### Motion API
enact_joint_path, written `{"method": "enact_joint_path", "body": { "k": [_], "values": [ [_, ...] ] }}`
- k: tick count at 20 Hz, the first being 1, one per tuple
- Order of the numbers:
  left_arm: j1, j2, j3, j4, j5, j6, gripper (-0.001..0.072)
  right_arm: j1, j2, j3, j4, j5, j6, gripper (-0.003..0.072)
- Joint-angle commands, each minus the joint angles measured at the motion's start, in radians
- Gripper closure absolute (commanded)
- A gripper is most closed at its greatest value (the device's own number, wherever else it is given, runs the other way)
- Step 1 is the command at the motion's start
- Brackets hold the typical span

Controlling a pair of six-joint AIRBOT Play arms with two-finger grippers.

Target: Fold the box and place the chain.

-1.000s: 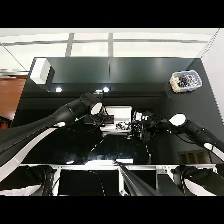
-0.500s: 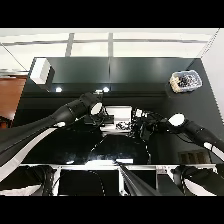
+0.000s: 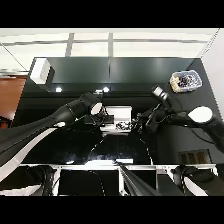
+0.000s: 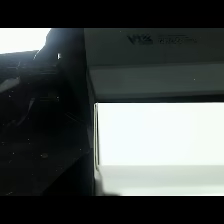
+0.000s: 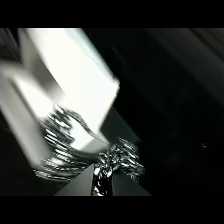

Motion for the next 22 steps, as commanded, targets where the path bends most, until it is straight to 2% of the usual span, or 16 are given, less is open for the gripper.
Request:
{"method": "enact_joint_path", "body": {
  "k": [1,4,8,13,16,19,20,21,22],
  "values": [
    [0.0,0.0,0.0,0.0,0.0,0.0,0.068,-0.04,0.064,0.115,0.132,0.229,0.203,0.0673],
    [0.0,0.0,0.0,0.0,0.0,0.0,0.068,-0.04,0.063,0.223,0.33,0.292,0.208,0.0673],
    [0.0,0.0,0.0,0.0,0.0,0.0,0.068,-0.039,0.061,0.259,0.486,0.263,0.226,0.0673],
    [0.0,0.0,0.0,0.0,0.0,0.0,0.068,0.026,-0.006,0.23,0.354,0.228,0.316,0.0673],
    [0.0,0.0,0.0,0.0,0.0,0.0,0.068,0.097,-0.08,0.165,0.209,0.107,0.357,0.0672],
    [0.0,0.0,0.0,0.0,0.0,0.0,0.068,0.111,-0.158,0.12,0.204,0.075,0.36,0.0667],
    [0.0,0.0,0.0,0.0,0.0,0.0,0.068,0.11,-0.174,0.117,0.188,0.089,0.364,0.0641],
    [0.0,0.0,0.0,0.0,0.0,0.0,0.068,0.103,-0.175,0.117,0.167,0.093,0.364,0.0357],
    [0.0,0.0,0.0,0.0,0.0,0.0,0.068,0.078,-0.173,0.123,0.152,0.119,0.363,0.0196]
  ]
}}
